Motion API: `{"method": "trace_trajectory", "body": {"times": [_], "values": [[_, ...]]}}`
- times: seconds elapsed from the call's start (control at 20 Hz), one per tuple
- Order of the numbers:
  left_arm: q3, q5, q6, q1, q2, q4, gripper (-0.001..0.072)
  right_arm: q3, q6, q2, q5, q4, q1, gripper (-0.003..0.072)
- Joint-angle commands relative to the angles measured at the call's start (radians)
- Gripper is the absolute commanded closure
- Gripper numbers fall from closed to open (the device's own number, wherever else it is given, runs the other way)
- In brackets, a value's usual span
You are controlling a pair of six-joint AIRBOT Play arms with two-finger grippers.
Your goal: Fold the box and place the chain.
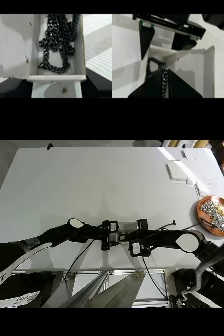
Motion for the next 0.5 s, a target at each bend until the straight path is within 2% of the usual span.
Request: {"method": "trace_trajectory", "body": {"times": [0.0,0.15,0.3,0.45], "values": [[0.000,0.000,0.000,0.000,0.000,0.000,0.0504,0.001,0.016,-0.053,-0.066,0.007,0.048,0.0659],[0.000,0.000,0.000,0.000,0.000,0.000,0.0504,0.007,0.017,-0.021,-0.050,-0.027,0.049,0.0552],[0.000,0.001,0.000,0.000,0.000,0.000,0.0504,0.022,0.074,0.065,0.018,-0.179,-0.013,0.0548],[0.000,0.000,0.000,0.000,0.000,0.000,0.0504,0.023,0.098,0.123,0.151,-0.293,-0.204,0.0543]]}}
